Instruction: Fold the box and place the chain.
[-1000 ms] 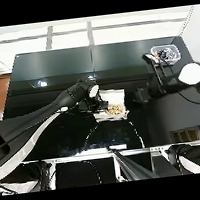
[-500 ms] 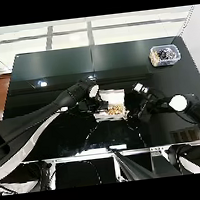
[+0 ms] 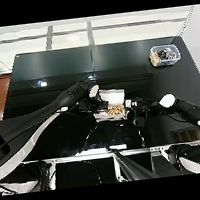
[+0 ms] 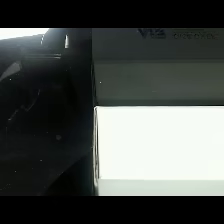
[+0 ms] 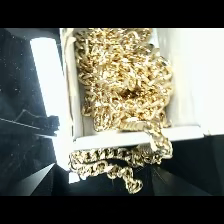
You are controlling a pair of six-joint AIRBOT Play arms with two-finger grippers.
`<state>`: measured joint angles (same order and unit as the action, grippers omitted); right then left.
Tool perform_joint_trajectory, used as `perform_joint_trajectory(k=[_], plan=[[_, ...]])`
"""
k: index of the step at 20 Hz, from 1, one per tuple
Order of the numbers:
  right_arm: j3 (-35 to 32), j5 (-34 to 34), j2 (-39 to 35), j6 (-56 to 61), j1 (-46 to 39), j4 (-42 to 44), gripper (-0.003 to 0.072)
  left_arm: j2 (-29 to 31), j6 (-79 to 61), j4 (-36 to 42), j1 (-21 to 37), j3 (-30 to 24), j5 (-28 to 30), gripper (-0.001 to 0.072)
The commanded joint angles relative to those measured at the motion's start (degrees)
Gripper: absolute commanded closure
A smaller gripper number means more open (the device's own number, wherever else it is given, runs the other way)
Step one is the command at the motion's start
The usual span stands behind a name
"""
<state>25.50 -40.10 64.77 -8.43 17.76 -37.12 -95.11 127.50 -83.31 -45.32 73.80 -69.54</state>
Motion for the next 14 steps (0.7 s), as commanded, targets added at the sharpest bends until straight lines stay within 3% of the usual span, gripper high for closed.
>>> perform_joint_trajectory(k=[1,2,4,5,8,11,14], plan=[[0.0,1.4,0.7,-3.1,0.0,1.6,-0.0024,0.0,0.0,0.0,0.0,0.0,0.0,0.0681],[0.0,1.8,0.7,-2.9,0.0,1.6,0.0118,0.0,0.0,0.0,0.0,0.0,0.0,0.0681],[0.0,1.8,0.7,-1.8,0.0,1.6,0.0497,0.0,0.0,0.0,0.0,0.0,0.0,0.0681],[0.0,1.8,0.6,0.0,0.0,1.2,0.0645,0.0,0.0,0.0,0.0,0.0,-0.1,0.0681],[0.2,1.8,-1.4,8.9,0.0,-4.8,0.0678,0.0,0.0,0.0,0.0,0.0,-0.1,0.0681],[2.5,0.5,-7.1,27.5,0.0,-17.9,0.0678,0.0,0.0,0.0,0.0,0.0,-0.1,0.0681],[8.0,-7.7,-14.1,44.7,0.0,-27.1,0.0678,0.0,0.0,0.0,0.0,0.0,-0.1,0.0681]])
